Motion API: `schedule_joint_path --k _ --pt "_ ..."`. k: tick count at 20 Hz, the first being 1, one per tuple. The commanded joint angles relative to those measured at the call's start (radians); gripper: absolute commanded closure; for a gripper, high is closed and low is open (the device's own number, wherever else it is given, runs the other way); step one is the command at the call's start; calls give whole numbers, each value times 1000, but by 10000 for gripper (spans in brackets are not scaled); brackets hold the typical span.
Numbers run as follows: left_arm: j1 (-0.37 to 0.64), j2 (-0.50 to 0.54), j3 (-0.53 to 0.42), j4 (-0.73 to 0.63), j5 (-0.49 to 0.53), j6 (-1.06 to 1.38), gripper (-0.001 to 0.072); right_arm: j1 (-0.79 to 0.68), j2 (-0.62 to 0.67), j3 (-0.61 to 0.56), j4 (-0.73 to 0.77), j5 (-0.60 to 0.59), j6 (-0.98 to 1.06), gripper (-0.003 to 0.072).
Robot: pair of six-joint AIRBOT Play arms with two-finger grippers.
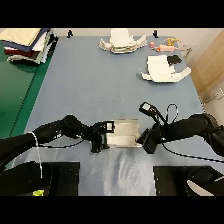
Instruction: Fold the box.
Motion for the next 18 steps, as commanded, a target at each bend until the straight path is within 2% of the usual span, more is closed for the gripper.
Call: schedule_joint_path --k 1,3,6,12,18 --pt "1 1 0 0 0 0 238 35 -80 44 114 159 101 683" --pt "1 1 0 0 0 0 238 37 -168 106 114 209 119 683" --pt "1 1 0 0 0 0 238 36 -297 190 100 222 128 683" --pt "1 1 0 0 0 0 239 39 -486 204 87 240 126 683" --pt "1 1 0 0 0 0 239 40 -521 205 86 234 124 683"
